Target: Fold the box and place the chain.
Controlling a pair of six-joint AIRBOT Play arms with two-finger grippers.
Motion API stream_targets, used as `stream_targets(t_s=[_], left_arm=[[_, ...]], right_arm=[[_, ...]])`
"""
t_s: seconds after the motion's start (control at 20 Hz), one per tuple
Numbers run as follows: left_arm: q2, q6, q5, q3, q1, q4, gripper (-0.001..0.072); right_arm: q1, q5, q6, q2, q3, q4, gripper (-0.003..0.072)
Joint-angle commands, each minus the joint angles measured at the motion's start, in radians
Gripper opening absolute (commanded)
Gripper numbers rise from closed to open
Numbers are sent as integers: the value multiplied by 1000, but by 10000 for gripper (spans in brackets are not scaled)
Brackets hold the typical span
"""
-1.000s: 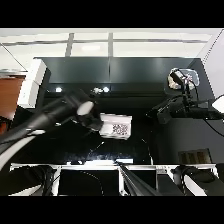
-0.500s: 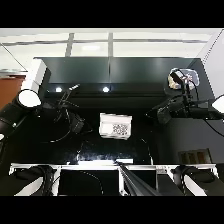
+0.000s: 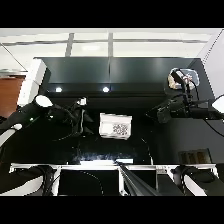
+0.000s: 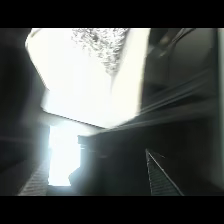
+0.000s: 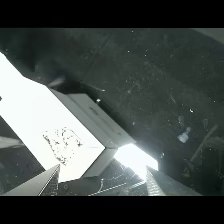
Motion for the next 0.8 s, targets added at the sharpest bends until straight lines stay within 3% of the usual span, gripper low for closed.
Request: stream_targets(t_s=[0.0, 0.15, 0.75], left_arm=[[-87, 187, 42, 59, -8, 1, 710], [-138, 187, 19, 94, -27, 1, 710], [-142, 112, 48, 93, -137, -53, 711]], right_arm=[[0, -13, 19, 1, 0, 0, 611], [0, -24, 22, 1, 0, 0, 612], [0, -39, 21, 1, 0, -5, 611]])
